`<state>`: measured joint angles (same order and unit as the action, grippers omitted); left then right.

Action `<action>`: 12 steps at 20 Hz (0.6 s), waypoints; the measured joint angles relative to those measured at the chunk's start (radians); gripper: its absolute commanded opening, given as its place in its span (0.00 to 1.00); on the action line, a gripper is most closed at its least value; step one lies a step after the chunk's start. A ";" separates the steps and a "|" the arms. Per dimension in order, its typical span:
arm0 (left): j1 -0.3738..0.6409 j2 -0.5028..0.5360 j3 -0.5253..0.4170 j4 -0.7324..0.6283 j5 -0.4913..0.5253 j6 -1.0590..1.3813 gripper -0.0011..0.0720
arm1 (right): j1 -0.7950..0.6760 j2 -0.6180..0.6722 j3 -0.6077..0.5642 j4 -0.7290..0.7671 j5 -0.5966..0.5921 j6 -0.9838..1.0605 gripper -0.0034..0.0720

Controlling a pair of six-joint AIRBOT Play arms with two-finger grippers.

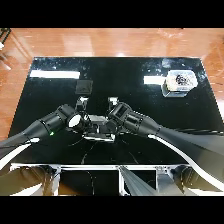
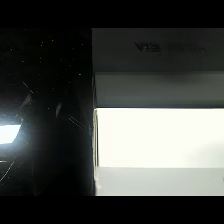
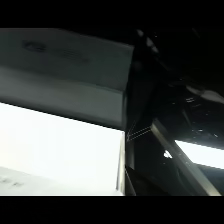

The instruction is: Fold the box and place the chain.

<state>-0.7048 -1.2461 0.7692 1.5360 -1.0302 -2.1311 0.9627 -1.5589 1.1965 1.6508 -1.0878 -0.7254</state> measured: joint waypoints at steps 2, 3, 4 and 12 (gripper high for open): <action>0.000 0.000 0.000 0.000 0.000 0.000 0.05 | 0.002 -0.010 0.007 -0.005 -0.018 0.007 0.44; 0.000 0.000 0.000 0.000 0.000 0.000 0.05 | 0.002 -0.013 0.010 -0.006 -0.024 0.009 0.44; 0.000 0.000 0.000 0.000 0.000 0.000 0.05 | 0.002 -0.016 0.011 -0.007 -0.030 0.013 0.44; 0.000 0.000 0.000 0.000 0.000 0.000 0.05 | 0.003 -0.021 0.015 -0.018 -0.035 0.026 0.29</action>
